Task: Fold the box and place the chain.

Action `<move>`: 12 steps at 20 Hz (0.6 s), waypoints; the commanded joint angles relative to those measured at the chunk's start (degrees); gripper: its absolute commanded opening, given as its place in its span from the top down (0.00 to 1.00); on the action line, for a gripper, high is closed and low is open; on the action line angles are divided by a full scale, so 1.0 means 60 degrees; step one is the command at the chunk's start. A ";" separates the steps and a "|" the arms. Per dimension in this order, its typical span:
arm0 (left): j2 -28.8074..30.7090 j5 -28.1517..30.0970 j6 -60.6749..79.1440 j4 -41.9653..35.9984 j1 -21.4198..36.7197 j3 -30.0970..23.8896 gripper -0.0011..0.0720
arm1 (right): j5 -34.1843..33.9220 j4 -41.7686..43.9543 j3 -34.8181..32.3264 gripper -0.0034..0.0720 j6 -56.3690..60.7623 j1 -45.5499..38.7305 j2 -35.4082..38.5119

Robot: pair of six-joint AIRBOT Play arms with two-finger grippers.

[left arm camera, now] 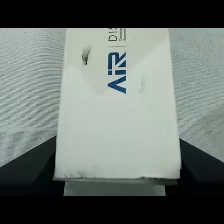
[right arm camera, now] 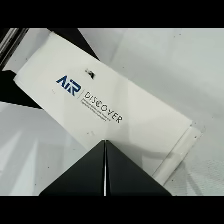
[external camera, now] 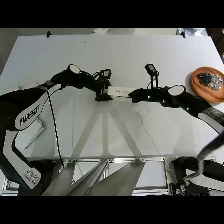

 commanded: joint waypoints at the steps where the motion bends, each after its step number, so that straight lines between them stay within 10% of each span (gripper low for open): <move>1: -0.0004 0.0004 -0.0033 -0.0004 0.0007 0.0000 0.69 | -0.0197 -0.0120 -0.0186 0.95 -0.0055 -0.0007 -0.0102; 12: -0.0004 0.0007 -0.0033 -0.0004 0.0007 0.0000 0.69 | -0.0597 0.1399 0.0138 0.95 -0.0772 0.0433 0.0831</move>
